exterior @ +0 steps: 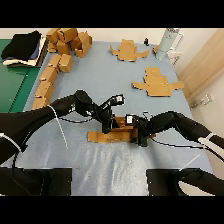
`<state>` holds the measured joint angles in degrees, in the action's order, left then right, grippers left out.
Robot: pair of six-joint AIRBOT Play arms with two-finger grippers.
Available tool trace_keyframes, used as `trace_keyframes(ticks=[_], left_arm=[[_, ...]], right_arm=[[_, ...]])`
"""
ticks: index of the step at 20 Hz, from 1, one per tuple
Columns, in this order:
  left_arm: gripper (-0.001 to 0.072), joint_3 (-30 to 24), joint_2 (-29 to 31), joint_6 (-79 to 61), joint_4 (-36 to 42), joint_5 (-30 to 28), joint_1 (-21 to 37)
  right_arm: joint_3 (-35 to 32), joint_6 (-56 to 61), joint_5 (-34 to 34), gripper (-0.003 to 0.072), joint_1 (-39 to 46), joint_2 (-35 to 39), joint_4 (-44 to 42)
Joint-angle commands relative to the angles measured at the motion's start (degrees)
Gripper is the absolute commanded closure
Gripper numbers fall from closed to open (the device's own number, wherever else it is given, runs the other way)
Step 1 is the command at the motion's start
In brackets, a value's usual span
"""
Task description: Fold the box.
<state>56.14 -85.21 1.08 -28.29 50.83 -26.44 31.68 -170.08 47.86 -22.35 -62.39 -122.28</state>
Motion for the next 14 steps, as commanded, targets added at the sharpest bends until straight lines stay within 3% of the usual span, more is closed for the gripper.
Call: trace_keyframes(ticks=[1,4,5,6,7,13,14], left_arm=[[0.0696,-0.02,-0.04,0.0,0.0,-0.07,0.0],[0.0696,-0.02,-0.04,0.0,-0.02,-0.07,0.0],[0.0696,-0.02,-0.04,0.0,-0.02,-0.04,0.0],[0.0696,-0.02,-0.04,0.0,-0.02,-0.07,0.0],[0.0696,-0.02,-0.04,0.0,-0.02,-0.07,0.0],[0.0696,-0.02,-0.04,0.0,0.0,-0.07,0.0],[0.0696,-0.02,-0.04,0.0,-0.02,-0.07,0.0]], right_arm=[[0.02,-1.46,0.02,0.0067,-0.17,-0.92,0.09],[0.02,-1.95,-0.07,0.007,-0.17,-1.49,0.24],[0.02,-1.95,-0.26,0.0111,-0.17,-1.6,0.48],[0.02,-1.92,-0.24,0.0198,-0.17,-1.57,0.68],[0.02,-1.92,-0.24,0.0213,-0.17,-1.57,0.79],[-0.48,-1.92,-0.2,0.0193,-0.15,-1.57,2.05],[-0.52,-1.92,-0.24,0.0092,-0.15,-1.57,2.01]])
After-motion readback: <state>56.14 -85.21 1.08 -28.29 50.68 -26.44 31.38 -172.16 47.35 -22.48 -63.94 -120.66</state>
